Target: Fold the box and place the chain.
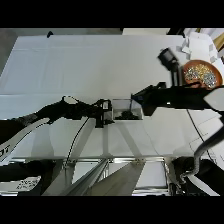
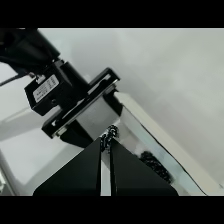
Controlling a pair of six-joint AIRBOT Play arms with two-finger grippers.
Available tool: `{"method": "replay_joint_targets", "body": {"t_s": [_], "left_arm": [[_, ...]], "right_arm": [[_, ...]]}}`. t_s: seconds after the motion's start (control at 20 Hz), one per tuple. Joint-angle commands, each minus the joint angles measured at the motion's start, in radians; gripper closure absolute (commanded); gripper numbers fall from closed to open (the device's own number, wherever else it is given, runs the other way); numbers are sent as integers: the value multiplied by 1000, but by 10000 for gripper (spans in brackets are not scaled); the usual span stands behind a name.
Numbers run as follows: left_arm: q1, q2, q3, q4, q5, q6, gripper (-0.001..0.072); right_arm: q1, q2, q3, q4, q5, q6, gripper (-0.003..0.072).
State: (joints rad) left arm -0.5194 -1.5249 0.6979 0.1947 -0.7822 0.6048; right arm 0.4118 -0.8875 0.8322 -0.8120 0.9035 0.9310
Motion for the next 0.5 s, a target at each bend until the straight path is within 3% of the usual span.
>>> {"method": "replay_joint_targets", "body": {"t_s": [0.0, 0.3, 0.45], "left_arm": [[0, 0, 0, 0, 0, 0, 559], [0, 0, 0, 0, 0, 0, 559], [0, 0, 0, 0, 0, 0, 559]], "right_arm": [[78, -112, 1, -16, -43, -18, 673], [140, -245, 1, -57, -63, -11, 671], [138, -244, 1, -81, -72, 38, 550]]}}
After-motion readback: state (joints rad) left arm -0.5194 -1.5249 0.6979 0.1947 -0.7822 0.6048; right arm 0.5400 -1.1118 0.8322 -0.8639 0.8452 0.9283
